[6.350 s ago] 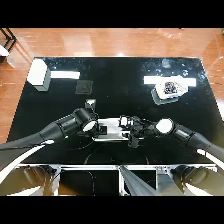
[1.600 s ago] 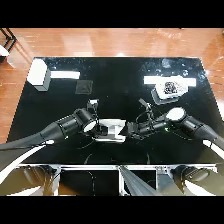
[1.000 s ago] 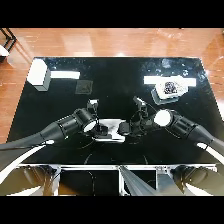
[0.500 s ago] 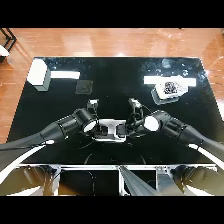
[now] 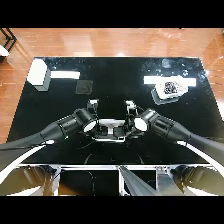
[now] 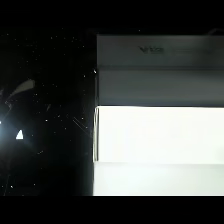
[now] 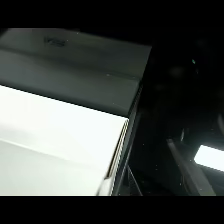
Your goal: Fold the box and place the chain.
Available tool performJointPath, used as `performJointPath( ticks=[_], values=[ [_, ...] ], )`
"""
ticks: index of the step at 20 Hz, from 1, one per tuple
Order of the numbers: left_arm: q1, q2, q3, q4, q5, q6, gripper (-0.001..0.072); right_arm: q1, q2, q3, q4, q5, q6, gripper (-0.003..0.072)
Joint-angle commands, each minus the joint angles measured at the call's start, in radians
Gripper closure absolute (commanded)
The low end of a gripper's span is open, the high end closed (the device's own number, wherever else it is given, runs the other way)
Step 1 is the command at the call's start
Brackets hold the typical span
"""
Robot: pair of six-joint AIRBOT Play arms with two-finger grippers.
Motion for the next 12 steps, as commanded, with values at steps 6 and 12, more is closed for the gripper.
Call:
performJointPath(
  ticks=[6, 12],
  values=[
    [-0.001, 0.000, 0.000, 0.000, 0.001, 0.003, 0.0691, 0.039, -0.065, 0.081, -0.078, 0.052, 0.108, 0.0335],
    [-0.001, 0.000, 0.000, 0.000, 0.001, 0.003, 0.0691, 0.039, -0.101, 0.093, -0.090, 0.072, 0.115, 0.0372]
  ],
)
